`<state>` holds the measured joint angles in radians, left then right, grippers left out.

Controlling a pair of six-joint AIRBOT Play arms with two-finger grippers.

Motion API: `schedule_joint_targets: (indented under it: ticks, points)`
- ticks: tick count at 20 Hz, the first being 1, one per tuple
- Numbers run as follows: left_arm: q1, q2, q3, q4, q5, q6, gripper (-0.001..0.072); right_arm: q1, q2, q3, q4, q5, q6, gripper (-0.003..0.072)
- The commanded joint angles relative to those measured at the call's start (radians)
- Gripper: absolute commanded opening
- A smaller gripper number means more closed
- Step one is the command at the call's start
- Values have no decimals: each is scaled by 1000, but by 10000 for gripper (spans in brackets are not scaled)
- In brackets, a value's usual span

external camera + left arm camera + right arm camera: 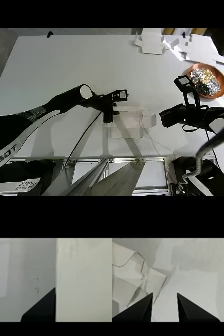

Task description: Fold the box and place the chain.

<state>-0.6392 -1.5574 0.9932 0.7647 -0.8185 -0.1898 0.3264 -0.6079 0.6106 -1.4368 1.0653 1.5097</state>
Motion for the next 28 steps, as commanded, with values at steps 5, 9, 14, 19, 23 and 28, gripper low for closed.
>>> schedule_joint_targets:
  ticks: [5,9,14,19,23,28]
  points:
    - [0,25,-15,34,53,-62,2,1,1,1,0,1,0,334]
    - [0,25,-34,37,39,-59,4,1,1,1,0,1,0,334]
    - [0,26,-34,36,8,-58,5,1,1,1,1,1,0,334]
    - [0,26,-34,36,-10,-58,5,1,1,1,1,1,0,334]
    - [0,26,-34,37,-24,-58,6,1,1,1,1,1,0,334]
    - [0,26,-34,37,-24,-58,13,1,1,1,1,1,0,334]
